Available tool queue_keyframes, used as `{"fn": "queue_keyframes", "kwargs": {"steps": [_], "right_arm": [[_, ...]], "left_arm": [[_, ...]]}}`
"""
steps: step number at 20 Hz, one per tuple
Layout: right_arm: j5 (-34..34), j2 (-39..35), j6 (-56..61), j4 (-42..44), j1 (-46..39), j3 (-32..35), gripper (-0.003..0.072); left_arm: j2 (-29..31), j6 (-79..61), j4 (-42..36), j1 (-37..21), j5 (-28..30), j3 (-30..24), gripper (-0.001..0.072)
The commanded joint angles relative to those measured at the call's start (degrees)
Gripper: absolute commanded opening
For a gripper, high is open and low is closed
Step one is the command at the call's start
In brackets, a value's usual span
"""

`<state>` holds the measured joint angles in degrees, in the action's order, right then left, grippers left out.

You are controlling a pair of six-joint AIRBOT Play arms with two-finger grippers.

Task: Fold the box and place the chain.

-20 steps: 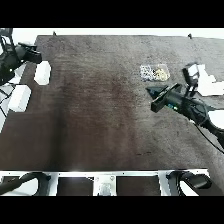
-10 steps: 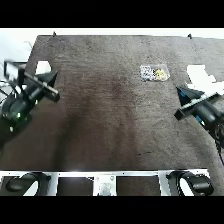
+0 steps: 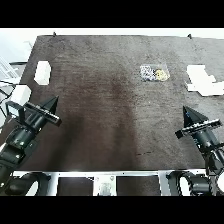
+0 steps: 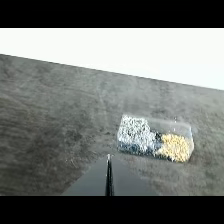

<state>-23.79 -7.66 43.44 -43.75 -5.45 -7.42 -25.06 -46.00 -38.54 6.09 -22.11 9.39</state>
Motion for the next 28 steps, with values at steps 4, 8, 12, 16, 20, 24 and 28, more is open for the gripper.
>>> {"fn": "queue_keyframes", "kwargs": {"steps": [4, 8, 12, 16, 20, 24, 28], "right_arm": [[1.53, -1.53, 1.38, 0.42, -0.20, 4.68, 0.0007], [-2.91, -1.53, 2.01, 1.53, -0.20, 6.47, 0.0008], [-2.82, -1.53, 2.01, 1.53, -0.20, 7.02, 0.0007], [-2.82, -1.53, 2.01, 1.53, -0.20, 7.02, 0.0008], [-2.82, -1.53, 2.01, 1.53, -0.20, 7.02, 0.0007], [-2.82, -1.53, 2.01, 1.53, -0.20, 7.02, 0.0007], [-2.82, -1.53, 2.01, 1.53, -0.20, 7.02, 0.0007]], "left_arm": [[0.76, -1.07, -1.09, 0.04, 6.05, -1.33, 0.0015], [0.76, 0.31, -1.14, 0.04, 12.00, -1.31, 0.0020], [0.76, 0.55, -1.11, 0.04, 12.00, -1.31, 0.0020], [0.76, 0.55, -1.14, 0.04, 12.04, -1.31, 0.0020], [0.76, 0.55, -1.14, 0.04, 12.04, -1.31, 0.0021], [0.76, 0.55, -1.11, 0.04, 12.04, -1.31, 0.0020], [0.76, 0.55, -1.11, 0.04, 12.07, -1.31, 0.0021]]}}
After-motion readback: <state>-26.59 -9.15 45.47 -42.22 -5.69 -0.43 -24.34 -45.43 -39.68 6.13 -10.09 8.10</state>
